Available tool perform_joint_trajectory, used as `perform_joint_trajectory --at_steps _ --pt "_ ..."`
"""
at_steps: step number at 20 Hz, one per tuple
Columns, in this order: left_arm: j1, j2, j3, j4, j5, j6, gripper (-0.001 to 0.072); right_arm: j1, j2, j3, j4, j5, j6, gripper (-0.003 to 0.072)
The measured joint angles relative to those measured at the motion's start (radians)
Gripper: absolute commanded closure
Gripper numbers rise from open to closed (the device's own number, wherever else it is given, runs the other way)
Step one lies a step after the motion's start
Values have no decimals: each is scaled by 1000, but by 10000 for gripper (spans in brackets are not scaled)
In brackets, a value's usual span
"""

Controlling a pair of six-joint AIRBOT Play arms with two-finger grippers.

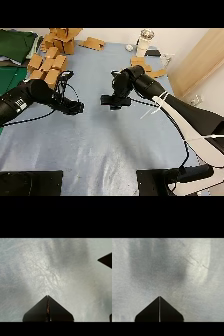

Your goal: Fold the box.

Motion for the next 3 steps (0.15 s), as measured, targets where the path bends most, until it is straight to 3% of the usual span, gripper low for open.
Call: perform_joint_trajectory --at_steps 3 --pt "-6 -4 2 2 6 -5 697 0 -3 4 2 -4 -2 682"
